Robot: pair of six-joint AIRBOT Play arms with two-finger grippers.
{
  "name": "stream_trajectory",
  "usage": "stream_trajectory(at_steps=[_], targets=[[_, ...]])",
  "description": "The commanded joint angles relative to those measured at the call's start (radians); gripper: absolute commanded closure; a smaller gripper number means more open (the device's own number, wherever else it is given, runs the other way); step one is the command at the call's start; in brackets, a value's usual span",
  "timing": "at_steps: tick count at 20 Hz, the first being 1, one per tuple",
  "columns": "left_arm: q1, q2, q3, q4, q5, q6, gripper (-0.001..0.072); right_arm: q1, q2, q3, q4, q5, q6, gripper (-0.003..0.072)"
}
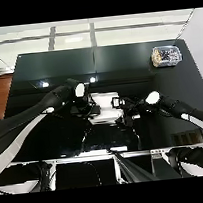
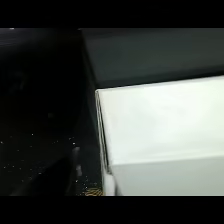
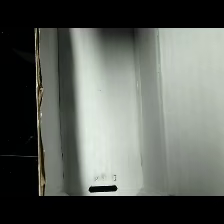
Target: Fold the box and place the chain.
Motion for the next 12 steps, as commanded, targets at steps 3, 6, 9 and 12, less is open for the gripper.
stream_trajectory(at_steps=[3, 6, 9, 12], targets=[[-0.032, -0.006, 0.001, 0.042, -0.003, -0.086, 0.0441, 0.000, 0.000, 0.000, 0.000, 0.000, 0.000, 0.0560], [-0.043, -0.006, 0.002, 0.048, 0.003, -0.108, 0.0441, 0.000, 0.000, 0.000, 0.000, 0.000, 0.000, 0.0560], [-0.048, -0.008, 0.023, 0.078, 0.002, -0.108, 0.0441, 0.000, 0.000, 0.000, 0.000, 0.000, 0.000, 0.0560], [-0.048, -0.010, 0.050, 0.099, 0.003, -0.119, 0.0441, 0.000, 0.000, 0.000, 0.000, 0.000, 0.000, 0.0560]])
